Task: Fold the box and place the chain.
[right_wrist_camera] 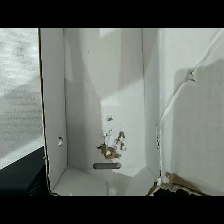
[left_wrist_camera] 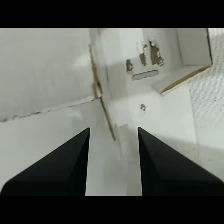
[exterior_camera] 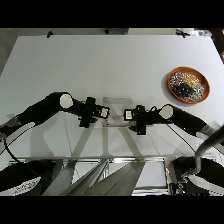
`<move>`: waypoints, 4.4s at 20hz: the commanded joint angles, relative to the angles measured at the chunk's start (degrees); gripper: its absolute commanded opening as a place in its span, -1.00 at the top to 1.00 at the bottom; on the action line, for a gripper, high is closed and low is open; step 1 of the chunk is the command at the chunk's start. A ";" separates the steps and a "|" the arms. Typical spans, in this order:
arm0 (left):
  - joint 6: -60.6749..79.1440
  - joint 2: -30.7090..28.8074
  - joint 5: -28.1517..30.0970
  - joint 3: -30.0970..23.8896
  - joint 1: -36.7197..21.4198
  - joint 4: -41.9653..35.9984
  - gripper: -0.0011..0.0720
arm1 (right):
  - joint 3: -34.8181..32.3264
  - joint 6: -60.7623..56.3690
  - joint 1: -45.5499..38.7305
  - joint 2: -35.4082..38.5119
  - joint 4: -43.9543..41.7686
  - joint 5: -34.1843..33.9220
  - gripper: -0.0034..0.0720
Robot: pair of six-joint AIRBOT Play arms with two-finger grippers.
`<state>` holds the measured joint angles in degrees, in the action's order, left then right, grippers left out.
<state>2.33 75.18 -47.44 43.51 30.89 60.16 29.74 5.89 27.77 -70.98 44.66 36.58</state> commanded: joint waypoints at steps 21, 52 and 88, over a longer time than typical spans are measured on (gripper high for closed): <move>-3.26 -1.55 -6.97 0.04 -1.07 1.40 0.34 | 0.02 0.00 0.02 0.02 -0.02 0.00 -0.17; -2.34 0.90 -4.57 0.04 3.85 -7.04 0.56 | 0.02 0.00 0.02 0.02 -0.02 0.00 -0.17; -38.93 -14.45 -12.87 0.02 0.11 -1.27 0.96 | 0.00 0.00 0.02 0.02 -0.02 0.00 -0.17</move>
<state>-23.18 65.28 -54.81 43.51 33.91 53.06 29.71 5.91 27.77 -70.98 44.66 36.56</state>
